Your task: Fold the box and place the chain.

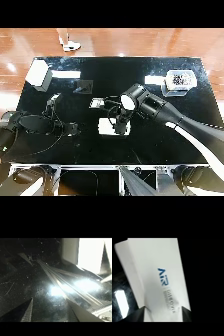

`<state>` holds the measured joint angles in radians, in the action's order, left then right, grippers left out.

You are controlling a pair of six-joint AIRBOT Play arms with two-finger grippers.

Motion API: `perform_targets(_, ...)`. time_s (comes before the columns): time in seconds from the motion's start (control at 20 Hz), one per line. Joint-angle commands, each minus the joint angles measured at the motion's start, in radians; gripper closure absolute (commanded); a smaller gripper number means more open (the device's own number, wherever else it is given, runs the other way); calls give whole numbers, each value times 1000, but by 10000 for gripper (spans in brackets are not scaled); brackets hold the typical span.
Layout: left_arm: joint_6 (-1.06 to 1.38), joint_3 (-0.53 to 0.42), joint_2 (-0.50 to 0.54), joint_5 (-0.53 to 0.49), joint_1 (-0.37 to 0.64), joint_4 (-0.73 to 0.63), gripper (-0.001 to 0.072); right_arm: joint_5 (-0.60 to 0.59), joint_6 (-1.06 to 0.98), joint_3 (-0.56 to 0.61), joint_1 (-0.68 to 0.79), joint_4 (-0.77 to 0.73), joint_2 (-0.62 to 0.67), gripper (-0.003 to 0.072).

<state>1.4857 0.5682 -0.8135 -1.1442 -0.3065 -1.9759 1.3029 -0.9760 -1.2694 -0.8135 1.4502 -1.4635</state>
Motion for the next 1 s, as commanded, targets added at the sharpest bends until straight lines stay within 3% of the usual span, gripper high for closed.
perform_targets(0.0, 0, 0, 0, 0, 0, 1, 200, 4, 12, 0, -1, -2, 0, 186)
perform_targets(0.05, 0, 0, 0, 1, 0, 1, 200, 13, 31, 0, -1, -10, 0, 116)
perform_targets(0.1, 0, 0, 0, 1, 0, 1, 200, 20, 31, 0, -1, -14, 0, -34)
perform_targets(0.65, 0, 0, 0, 1, 0, 1, 200, -28, 59, 2, -1, 2, -24, -29)
perform_targets(0.7, 1, 0, 0, 1, 0, 1, 200, -21, 58, 2, -1, 2, -24, 74)
perform_targets(0.9, 1, 0, 0, 2, 0, 2, 200, 6, 48, 1, -1, 2, -24, 74)
perform_targets(0.95, 1, 0, 0, 2, 0, 2, 200, 16, 48, 1, -1, 2, -23, 179)
